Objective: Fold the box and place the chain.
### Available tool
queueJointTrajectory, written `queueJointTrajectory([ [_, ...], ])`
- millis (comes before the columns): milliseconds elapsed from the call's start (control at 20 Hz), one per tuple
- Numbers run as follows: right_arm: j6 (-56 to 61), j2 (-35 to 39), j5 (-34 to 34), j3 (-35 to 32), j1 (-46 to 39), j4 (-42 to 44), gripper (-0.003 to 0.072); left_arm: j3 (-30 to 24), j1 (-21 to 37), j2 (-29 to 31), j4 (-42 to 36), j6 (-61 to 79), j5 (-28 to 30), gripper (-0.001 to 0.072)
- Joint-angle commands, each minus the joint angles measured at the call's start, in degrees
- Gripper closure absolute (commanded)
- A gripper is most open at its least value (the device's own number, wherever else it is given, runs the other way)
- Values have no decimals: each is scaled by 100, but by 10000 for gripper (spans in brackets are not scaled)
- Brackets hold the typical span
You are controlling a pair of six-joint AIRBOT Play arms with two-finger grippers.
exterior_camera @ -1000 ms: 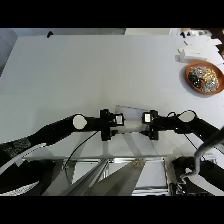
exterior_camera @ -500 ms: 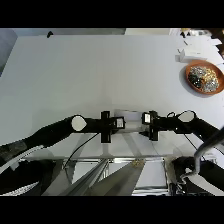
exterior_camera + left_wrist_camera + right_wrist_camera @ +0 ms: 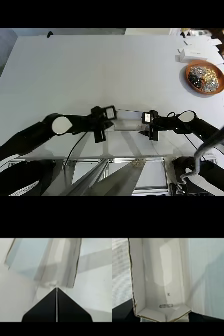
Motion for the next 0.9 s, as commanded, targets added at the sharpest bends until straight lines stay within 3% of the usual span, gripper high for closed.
queueJointTrajectory([
  [0,-7,2,7,-2,-2,-2,283,2,476,389,1279,-2540,-1016,705],
  [150,-7,2,7,-2,-2,-2,283,-2,813,573,1781,-3974,-1521,706],
  [350,-7,2,7,-2,-2,-2,283,-2,1051,472,1779,-4962,-1305,706],
  [550,-7,2,7,0,-2,-2,283,-2,1235,-299,1311,-5445,-1233,705],
  [700,-7,2,7,0,-2,-2,283,0,997,-975,1102,-5436,-925,705],
  [850,-7,2,7,-2,-2,-2,283,0,866,-1255,553,-5195,-776,704],
])
